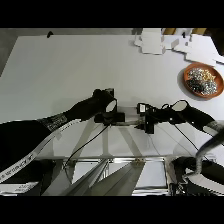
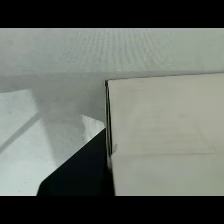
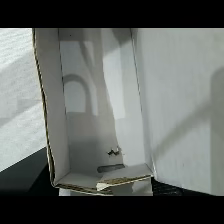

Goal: Fold the box and place the chain.

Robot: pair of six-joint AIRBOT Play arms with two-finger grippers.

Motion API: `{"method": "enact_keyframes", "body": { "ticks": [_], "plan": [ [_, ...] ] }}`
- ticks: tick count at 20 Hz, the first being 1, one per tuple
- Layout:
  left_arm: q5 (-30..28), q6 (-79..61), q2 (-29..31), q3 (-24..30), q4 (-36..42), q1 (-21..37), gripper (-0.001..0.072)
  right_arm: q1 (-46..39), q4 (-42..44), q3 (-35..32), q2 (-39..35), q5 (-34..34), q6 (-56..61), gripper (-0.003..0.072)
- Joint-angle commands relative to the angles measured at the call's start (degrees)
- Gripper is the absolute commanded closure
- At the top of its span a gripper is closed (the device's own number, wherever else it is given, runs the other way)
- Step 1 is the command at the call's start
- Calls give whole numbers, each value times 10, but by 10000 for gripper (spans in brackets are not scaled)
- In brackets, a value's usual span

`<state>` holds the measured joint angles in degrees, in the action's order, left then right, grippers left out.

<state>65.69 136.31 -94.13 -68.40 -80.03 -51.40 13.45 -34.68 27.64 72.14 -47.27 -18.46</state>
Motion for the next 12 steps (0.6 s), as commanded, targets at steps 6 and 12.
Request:
{"method": "enact_keyframes", "body": {
  "ticks": [6, 12],
  "plan": [
    [6, 4, -5, -1, 1, 1, 517, 0, 0, 0, 0, 1, 0, 380],
    [5, 2, -5, -18, 0, 7, 704, 0, 0, 0, 0, 1, 0, 380]
  ]
}}
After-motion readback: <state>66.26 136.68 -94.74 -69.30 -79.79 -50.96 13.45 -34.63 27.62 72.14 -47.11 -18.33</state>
